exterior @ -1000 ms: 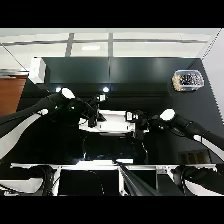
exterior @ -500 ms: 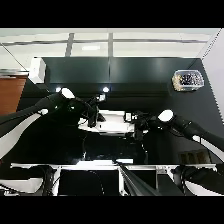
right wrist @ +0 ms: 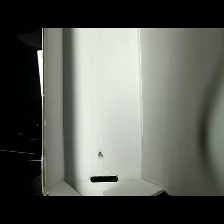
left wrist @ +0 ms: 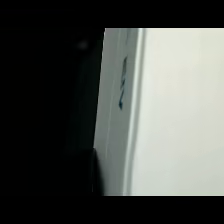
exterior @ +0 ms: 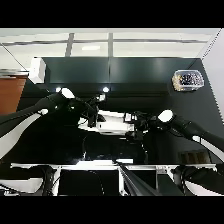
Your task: Fold the box and place the chain.
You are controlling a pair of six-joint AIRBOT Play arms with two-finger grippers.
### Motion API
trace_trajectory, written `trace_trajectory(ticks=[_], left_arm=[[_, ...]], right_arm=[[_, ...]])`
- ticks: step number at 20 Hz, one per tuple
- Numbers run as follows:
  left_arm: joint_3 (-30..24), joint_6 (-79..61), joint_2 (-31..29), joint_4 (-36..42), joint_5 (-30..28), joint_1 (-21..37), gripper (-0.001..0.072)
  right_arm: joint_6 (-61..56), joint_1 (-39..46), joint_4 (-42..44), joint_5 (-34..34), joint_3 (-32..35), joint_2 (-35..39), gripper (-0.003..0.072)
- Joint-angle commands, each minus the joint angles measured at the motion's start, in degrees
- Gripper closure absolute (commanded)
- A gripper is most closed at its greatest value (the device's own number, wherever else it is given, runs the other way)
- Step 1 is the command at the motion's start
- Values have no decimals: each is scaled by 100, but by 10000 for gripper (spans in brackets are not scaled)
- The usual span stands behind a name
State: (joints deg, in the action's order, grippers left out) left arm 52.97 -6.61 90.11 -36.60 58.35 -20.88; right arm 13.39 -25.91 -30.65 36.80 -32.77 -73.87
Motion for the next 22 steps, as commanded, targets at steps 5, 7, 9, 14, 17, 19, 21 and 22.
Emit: trace_trajectory(ticks=[5, 7, 9, 14, 17, 19, 21, 22], left_arm=[[7, 197, -614, -98, 494, 531, 281], [7, 778, -1019, -538, 501, 743, 281], [7, 1631, -1384, -1193, 601, 887, 285], [-59, 2765, -1749, -1578, 2184, 809, 683], [-474, 3239, -1746, -439, 2304, 369, 683], [-809, 3211, -1746, 592, 1480, 238, 683], [-1016, 2966, -1744, 1541, 262, 280, 682], [-1038, 2828, -1729, 1932, -315, 299, 682]], right_arm=[[-2, -4, -9, 28, -2, -4, 259], [17, -2, -11, 50, -2, -4, 259], [15, -2, -28, 50, -2, -4, 259], [15, -4, -28, 50, -2, -4, 259], [15, -4, -31, 48, -2, -4, 259], [15, -4, -31, 46, -2, -4, 259], [15, -4, -31, 46, -2, -4, 259], [15, -4, -31, 46, -2, -4, 259]])
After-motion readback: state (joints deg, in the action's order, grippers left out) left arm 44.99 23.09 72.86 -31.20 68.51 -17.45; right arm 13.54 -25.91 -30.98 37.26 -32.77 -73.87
